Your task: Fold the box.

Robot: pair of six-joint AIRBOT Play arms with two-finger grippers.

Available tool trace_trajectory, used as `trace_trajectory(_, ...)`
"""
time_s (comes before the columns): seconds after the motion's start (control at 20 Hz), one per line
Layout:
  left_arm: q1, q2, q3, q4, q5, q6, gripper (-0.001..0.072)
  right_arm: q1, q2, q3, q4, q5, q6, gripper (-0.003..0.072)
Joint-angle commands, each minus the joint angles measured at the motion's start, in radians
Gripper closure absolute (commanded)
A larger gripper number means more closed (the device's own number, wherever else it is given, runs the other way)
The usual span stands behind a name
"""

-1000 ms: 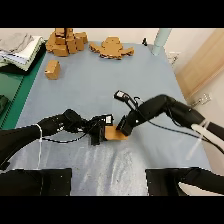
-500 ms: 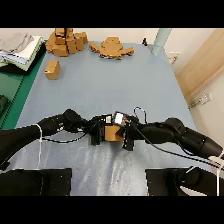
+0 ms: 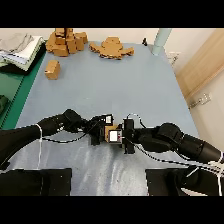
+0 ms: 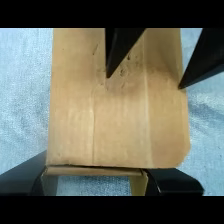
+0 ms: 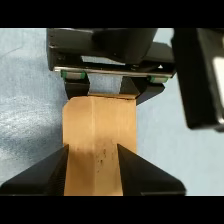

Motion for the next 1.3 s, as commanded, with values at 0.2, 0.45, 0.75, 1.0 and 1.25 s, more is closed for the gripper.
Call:
trace_trajectory(0.2,-0.001,0.000,0.001,0.000,0.000,0.000,0.0285,0.020,-0.046,-0.001,-0.064,0.056,-0.026,0.0192)
trace_trajectory(0.45,-0.001,0.000,0.000,0.000,0.000,0.000,0.0286,0.039,-0.073,-0.002,-0.092,0.068,-0.025,0.0192)
trace_trajectory(0.75,-0.001,0.000,0.000,0.000,0.000,0.000,0.0285,0.039,-0.081,-0.001,-0.227,0.096,0.016,0.0200)
trace_trajectory(1.0,-0.001,0.000,0.000,0.000,0.000,0.000,0.0285,0.045,-0.032,-0.001,-0.243,0.096,0.022,0.0243)
trace_trajectory(1.25,-0.001,0.000,0.000,0.000,0.000,0.000,0.0286,0.049,0.000,-0.001,-0.248,0.097,0.022,0.0243)
